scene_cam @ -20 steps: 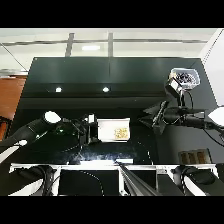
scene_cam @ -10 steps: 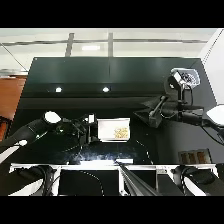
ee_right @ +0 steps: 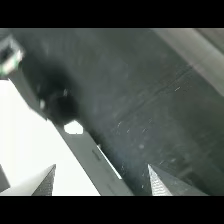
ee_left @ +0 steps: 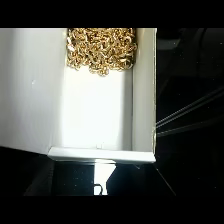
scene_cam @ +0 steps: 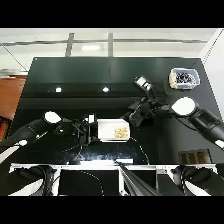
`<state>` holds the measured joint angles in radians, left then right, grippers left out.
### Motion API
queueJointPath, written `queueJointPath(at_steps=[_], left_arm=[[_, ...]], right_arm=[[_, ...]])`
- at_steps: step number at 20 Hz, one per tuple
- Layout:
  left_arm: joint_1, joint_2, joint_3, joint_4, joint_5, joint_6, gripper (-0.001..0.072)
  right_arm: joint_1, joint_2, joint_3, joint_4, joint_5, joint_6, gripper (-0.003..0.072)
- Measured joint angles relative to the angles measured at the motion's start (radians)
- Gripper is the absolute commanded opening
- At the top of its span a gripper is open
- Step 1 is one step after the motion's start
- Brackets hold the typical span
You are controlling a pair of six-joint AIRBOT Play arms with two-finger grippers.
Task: Fold the box and place the chain.
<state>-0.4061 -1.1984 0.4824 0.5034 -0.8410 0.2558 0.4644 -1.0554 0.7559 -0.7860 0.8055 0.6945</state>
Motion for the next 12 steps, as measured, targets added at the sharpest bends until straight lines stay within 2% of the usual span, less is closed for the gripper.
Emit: queueJointPath(at_steps=[4, 10, 12], left_arm=[[0.000, 0.000, 0.000, 0.000, 0.000, 0.000, 0.0465], [0.000, 0.000, 0.000, 0.000, 0.000, 0.000, 0.0465], [0.000, 0.000, 0.000, 0.000, 0.000, 0.000, 0.0464]], right_arm=[[0.031, -0.015, 0.007, -0.058, 0.048, -0.090, 0.0649], [0.050, 0.005, 0.016, -0.084, 0.200, -0.271, 0.0649], [0.066, 0.007, 0.007, -0.093, 0.210, -0.307, 0.0648]])
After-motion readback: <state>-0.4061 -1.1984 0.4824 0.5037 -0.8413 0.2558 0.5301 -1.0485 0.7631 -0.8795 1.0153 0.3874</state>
